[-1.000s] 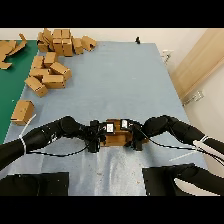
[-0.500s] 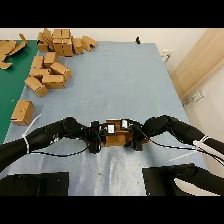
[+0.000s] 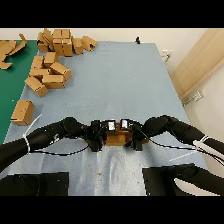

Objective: Fold the box.

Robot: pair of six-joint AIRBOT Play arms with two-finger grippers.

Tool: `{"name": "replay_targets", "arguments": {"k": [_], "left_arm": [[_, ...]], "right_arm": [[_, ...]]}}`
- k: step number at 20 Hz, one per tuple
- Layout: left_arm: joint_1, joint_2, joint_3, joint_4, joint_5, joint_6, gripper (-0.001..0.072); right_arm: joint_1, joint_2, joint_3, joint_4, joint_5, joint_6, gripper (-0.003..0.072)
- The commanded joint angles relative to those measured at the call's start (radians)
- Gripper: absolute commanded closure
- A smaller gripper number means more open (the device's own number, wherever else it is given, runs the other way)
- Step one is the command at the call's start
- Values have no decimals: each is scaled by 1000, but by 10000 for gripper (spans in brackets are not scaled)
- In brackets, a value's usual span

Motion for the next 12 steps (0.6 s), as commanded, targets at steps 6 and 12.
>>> {"name": "replay_targets", "arguments": {"k": [6,12], "left_arm": [[0,-3,0,-14,9,0,300],[0,-3,0,-14,8,0,299]], "right_arm": [[0,0,0,0,0,0,191],[0,0,0,0,0,0,191]]}}
